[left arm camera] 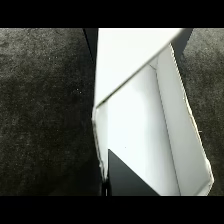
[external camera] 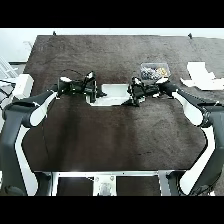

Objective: Fold the box and place the chain.

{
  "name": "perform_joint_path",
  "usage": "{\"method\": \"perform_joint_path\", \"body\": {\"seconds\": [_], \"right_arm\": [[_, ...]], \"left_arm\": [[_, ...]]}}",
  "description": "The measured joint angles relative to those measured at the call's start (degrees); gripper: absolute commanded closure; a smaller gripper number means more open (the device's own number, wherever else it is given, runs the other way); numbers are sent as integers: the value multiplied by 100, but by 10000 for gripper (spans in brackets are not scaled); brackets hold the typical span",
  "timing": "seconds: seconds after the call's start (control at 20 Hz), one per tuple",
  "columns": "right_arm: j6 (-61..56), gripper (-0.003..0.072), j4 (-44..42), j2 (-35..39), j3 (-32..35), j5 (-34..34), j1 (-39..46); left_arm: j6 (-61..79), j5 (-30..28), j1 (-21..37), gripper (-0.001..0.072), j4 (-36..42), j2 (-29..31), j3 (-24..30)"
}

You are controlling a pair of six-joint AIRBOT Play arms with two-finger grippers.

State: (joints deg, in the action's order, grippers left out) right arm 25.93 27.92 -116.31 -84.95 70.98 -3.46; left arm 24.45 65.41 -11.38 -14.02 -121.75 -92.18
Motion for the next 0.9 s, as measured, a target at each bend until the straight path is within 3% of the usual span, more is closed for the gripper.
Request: {"method": "perform_joint_path", "body": {"seconds": [0.3, 0.35, 0.4, 0.9], "right_arm": [[0, 104, 0, 0, 0, 2, 0], [0, 104, 0, 0, 0, 2, 0], [0, 104, -9, 0, 0, -4, 0], [0, 104, -4, -2, 0, -4, 0]], "left_arm": [[-2, 9, 0, 681, -2, 0, 0], [-2, 15, 0, 512, -2, 0, 0], [-2, 48, 0, 445, -22, -2, 0], [-13, 540, 289, 443, 144, 262, -11]]}}
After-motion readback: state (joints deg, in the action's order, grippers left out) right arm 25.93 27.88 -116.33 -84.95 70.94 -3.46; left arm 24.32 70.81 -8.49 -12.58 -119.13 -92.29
